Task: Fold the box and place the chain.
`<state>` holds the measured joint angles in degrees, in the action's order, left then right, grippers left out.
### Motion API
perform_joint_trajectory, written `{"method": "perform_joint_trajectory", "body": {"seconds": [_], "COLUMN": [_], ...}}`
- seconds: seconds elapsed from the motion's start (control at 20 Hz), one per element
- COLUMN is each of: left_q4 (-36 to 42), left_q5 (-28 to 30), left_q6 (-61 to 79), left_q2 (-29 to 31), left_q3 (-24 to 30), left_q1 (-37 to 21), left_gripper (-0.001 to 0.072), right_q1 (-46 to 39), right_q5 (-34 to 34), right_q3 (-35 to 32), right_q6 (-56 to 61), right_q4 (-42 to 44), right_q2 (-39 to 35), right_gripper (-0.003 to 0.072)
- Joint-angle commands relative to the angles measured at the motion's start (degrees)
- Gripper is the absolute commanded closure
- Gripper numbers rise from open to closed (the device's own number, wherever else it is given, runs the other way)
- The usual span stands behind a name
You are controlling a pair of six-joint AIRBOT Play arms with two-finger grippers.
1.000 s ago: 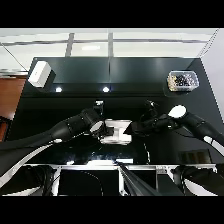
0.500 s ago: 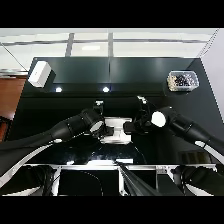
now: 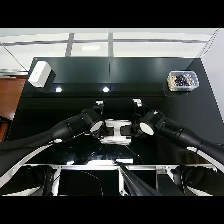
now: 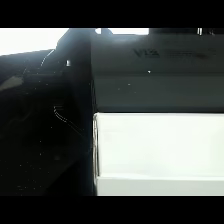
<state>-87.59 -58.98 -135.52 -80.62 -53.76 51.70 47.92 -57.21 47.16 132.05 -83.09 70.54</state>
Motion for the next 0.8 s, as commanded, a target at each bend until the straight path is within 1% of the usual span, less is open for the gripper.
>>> {"method": "perform_joint_trajectory", "body": {"seconds": [0.0,0.2,0.25,0.3,0.65,0.7,0.75], "left_q4": [0.0,0.0,0.0,0.0,0.0,0.0,0.0], "left_q5": [0.0,0.0,0.0,0.0,-0.1,-0.1,-0.1], "left_q6": [0.2,0.2,0.2,0.2,0.2,0.2,0.2], "left_q2": [0.0,0.0,0.0,0.0,0.0,0.0,0.0], "left_q3": [0.0,0.0,0.0,0.0,0.0,0.0,0.0], "left_q1": [0.0,0.0,0.0,0.0,0.0,0.0,0.0], "left_gripper": [0.0681,0.0681,0.0681,0.0681,0.0681,0.0681,0.0681], "right_q1": [1.7,1.6,1.6,1.6,1.6,1.6,1.6], "right_q5": [-0.6,-0.5,-0.6,-0.6,-0.3,-0.5,-0.6], "right_q3": [0.7,0.8,0.8,0.8,2.8,2.8,2.8], "right_q6": [2.8,3.7,3.8,3.8,4.3,4.3,4.4], "right_q4": [-1.4,-1.4,-1.4,-1.2,-1.2,-1.2,-1.1], "right_q2": [2.2,3.3,3.5,3.8,6.0,6.1,6.2], "right_gripper": [0.0323,0.0326,0.0407,0.0444,0.0452,0.0624,0.0640]}}
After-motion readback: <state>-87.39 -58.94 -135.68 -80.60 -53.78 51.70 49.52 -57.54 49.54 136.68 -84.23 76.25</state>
